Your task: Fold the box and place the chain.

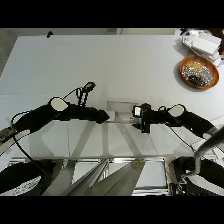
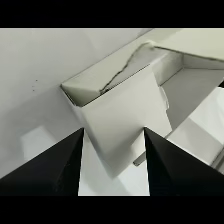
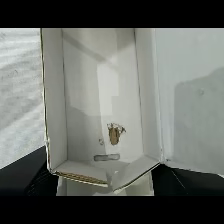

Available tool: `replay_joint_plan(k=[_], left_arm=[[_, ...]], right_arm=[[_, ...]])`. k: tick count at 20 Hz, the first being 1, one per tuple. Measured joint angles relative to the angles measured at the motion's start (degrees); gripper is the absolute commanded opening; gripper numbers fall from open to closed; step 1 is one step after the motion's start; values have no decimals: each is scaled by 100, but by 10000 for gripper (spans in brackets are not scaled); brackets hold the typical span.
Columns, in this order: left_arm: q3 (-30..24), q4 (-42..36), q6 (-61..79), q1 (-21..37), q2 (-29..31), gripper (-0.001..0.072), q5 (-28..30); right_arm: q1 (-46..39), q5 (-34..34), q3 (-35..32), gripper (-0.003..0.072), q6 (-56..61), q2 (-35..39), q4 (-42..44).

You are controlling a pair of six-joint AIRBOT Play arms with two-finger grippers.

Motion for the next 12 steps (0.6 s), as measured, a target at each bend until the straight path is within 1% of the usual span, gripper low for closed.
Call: replay_joint_plan(k=[3, 6, 12], left_arm=[[234, 765, -872, -136, -13, 412, 39], [514, 1320, -1510, -321, -105, 412, 59], [894, 1971, -2334, -671, -363, 412, -13]], right_arm=[[0, 0, 0, 511, 0, 0, 2], [0, 0, 0, 511, 0, 0, 0], [0, 0, 0, 511, 0, 0, -2]])
